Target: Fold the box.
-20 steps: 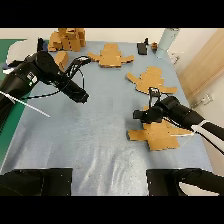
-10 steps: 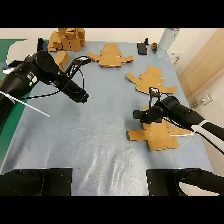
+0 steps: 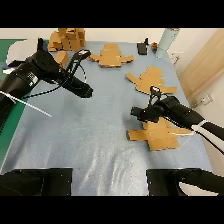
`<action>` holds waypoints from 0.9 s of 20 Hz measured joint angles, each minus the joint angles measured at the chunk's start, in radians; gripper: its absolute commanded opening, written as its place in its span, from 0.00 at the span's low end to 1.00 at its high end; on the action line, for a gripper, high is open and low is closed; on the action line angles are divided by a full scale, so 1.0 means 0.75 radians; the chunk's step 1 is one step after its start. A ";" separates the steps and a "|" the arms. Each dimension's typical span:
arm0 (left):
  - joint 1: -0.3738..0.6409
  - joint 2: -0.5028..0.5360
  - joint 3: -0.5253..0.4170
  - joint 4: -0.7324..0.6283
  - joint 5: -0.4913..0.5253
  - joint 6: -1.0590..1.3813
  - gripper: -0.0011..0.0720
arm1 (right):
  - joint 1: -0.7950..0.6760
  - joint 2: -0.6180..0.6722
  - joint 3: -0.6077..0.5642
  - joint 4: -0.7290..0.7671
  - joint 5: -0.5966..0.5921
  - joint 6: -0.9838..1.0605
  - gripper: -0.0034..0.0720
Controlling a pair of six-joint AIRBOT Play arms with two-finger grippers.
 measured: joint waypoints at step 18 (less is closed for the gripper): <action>-0.104 -0.192 -0.005 -0.193 -0.053 0.004 0.78 | -1.016 -0.020 0.199 -0.300 -0.798 -1.108 0.77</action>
